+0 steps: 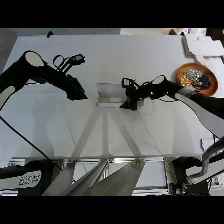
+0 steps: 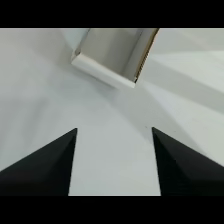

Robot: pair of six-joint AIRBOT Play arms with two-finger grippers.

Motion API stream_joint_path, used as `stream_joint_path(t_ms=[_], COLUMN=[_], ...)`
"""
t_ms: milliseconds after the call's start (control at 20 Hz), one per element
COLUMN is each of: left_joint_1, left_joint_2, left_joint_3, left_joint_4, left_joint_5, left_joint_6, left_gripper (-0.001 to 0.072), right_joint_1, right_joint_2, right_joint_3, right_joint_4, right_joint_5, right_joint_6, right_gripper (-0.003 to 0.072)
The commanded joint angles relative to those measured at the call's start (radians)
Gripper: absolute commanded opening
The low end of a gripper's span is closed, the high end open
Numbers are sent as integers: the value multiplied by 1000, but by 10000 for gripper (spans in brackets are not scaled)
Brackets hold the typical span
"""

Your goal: Fold the box and place the chain.

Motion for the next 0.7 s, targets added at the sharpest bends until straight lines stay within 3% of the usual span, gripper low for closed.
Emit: stream_joint_path(t_ms=[0, 200, 650], left_joint_1=[50, 34, -17], left_joint_2=[-77, -166, -215], left_joint_3=[-20, -19, -19], left_joint_4=[-180, -204, -210], left_joint_5=[18, 78, 87], left_joint_6=[542, 668, 700], left_gripper=[610, 699, 701], right_joint_1=[0, 0, 0], right_joint_2=[1, 1, 1], right_joint_3=[0, 0, 0], right_joint_4=[0, 0, 0], right_joint_5=[1, 1, 1], right_joint_6=[0, 0, 0], right_gripper=[514, 514, 514])
